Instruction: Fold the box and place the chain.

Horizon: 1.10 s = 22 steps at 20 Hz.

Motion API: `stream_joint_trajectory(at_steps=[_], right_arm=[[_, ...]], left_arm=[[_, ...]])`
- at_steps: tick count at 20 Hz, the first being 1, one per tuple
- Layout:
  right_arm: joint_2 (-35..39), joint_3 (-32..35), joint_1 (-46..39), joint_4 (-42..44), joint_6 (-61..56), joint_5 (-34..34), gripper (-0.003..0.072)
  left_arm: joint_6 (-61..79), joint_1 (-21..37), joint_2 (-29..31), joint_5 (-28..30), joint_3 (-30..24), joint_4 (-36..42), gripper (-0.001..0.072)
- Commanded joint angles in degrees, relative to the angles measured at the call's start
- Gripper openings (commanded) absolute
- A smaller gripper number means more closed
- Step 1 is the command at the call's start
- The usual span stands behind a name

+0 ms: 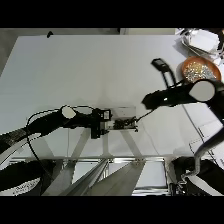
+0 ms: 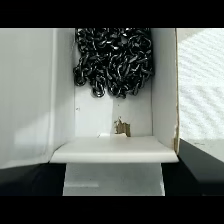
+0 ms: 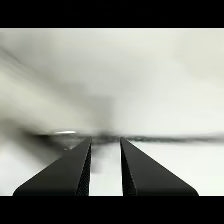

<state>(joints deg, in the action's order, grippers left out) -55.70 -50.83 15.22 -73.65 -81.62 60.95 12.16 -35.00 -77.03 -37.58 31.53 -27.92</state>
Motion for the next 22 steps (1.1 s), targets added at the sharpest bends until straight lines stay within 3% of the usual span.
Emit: stream_joint_trajectory(at_steps=[1, 3, 4, 7, 15, 20, 21, 22], right_arm=[[-0.61, -1.05, -14.38, -20.63, -8.57, -1.38, 0.0209], [-4.35, -1.05, -22.01, -20.13, -10.93, -6.29, 0.0210], [-6.93, -1.05, -25.00, -19.58, -11.54, -8.33, 0.0246], [-14.67, -1.05, -29.57, -19.52, -11.58, -15.63, 0.0261], [-28.52, -1.07, -30.23, -19.26, -22.49, -35.89, 0.0261], [-31.43, -1.07, -30.23, -19.08, -23.61, -41.20, 0.0258], [-32.02, -1.07, -30.23, -19.08, -23.61, -41.57, 0.0237], [-32.61, -1.07, -30.23, -19.08, -23.58, -41.72, 0.0167]], left_arm=[[0.00, -0.04, 0.00, 0.04, 0.02, 0.00, 0.0137], [0.00, -0.04, 0.00, 0.00, 0.02, 0.00, 0.0137], [0.00, -0.04, 0.00, 0.04, 0.02, 0.00, 0.0137], [0.00, -0.04, 0.00, 0.02, 0.02, 0.00, 0.0137], [0.00, -0.04, 0.00, 0.02, 0.02, 0.00, 0.0137], [0.00, -0.04, 0.00, 0.02, 0.02, 0.00, 0.0137], [0.00, -0.04, 0.00, 0.02, 0.02, 0.00, 0.0137], [0.00, -0.04, 0.00, 0.02, 0.02, 0.00, 0.0137]])
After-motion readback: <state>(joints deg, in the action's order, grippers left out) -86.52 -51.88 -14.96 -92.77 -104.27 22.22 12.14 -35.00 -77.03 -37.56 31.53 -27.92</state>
